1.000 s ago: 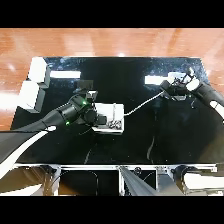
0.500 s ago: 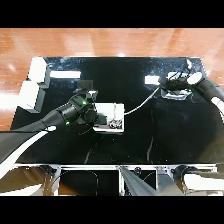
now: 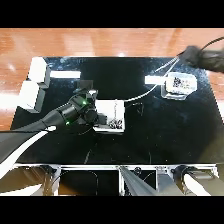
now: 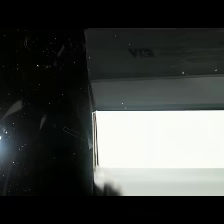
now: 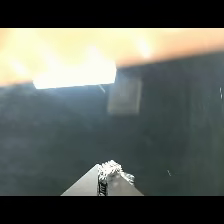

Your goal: Fold the box and place the chain.

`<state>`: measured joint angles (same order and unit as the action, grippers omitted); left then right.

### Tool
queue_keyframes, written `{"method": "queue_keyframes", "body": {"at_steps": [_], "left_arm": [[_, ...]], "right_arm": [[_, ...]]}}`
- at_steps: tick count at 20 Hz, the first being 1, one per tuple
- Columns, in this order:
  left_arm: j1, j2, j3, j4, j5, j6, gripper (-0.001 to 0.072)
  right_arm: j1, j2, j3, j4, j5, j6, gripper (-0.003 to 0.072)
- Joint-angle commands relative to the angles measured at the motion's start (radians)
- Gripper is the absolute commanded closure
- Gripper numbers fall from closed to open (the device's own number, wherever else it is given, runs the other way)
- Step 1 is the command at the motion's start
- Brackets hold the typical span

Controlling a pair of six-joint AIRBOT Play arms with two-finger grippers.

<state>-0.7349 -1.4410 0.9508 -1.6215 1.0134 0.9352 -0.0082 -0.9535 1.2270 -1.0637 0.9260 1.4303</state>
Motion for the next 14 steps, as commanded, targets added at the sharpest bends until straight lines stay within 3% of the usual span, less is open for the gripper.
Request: {"method": "queue_keyframes", "body": {"at_steps": [1, 9, 12, 14], "left_arm": [[0.0, -0.001, 0.001, 0.0, 0.002, 0.0, 0.0688], [0.0, -0.001, 0.001, -0.003, 0.003, 0.0, 0.0688], [0.0, -0.001, 0.001, -0.003, 0.003, 0.0, 0.0687], [-0.001, -0.001, 0.001, -0.003, 0.003, 0.0, 0.0688]], "right_arm": [[0.0, 0.145, 0.1, 0.01, 0.055, -0.018, 0.0656], [0.0, 0.183, 0.432, 0.016, 0.065, -0.026, 0.0655], [0.0, 0.184, 0.5, 0.02, 0.087, -0.028, 0.0656], [0.0, 0.183, 0.502, 0.069, 0.163, -0.029, 0.0656]]}}
